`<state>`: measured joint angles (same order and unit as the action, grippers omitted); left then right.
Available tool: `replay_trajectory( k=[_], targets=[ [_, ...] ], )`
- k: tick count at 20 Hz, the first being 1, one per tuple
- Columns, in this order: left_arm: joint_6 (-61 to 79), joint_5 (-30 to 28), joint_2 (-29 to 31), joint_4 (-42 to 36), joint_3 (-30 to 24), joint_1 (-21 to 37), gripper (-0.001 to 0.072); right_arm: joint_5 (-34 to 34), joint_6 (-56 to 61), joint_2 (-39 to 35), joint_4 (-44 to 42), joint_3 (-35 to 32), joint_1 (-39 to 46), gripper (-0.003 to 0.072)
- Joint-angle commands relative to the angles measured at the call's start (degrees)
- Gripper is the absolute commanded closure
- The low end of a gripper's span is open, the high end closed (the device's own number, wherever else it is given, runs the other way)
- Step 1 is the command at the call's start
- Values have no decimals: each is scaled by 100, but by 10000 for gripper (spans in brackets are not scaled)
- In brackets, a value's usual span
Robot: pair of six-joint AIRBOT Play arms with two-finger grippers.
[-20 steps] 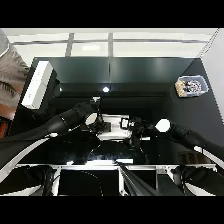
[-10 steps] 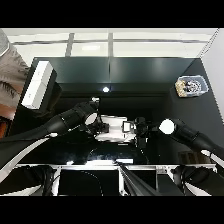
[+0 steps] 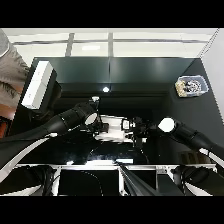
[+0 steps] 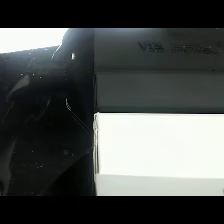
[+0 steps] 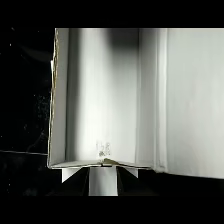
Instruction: Fold the box and place the chain.
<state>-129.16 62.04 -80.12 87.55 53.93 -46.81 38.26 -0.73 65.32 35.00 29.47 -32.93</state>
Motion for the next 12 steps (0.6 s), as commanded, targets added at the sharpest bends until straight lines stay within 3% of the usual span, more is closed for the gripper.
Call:
replay_trajectory(
  k=[1,5,11,12],
  targets=[
    [-4,-4,2,0,4,0,685,-28,-55,70,-396,2,-28,495],
    [-4,-7,2,0,4,0,685,-468,-59,280,-1110,0,-326,494],
    [-4,-4,2,-17,4,0,685,-632,-52,431,-1121,2,-468,489],
    [-4,-4,2,-17,4,0,684,-695,37,431,-1121,2,-468,330]
  ],
)
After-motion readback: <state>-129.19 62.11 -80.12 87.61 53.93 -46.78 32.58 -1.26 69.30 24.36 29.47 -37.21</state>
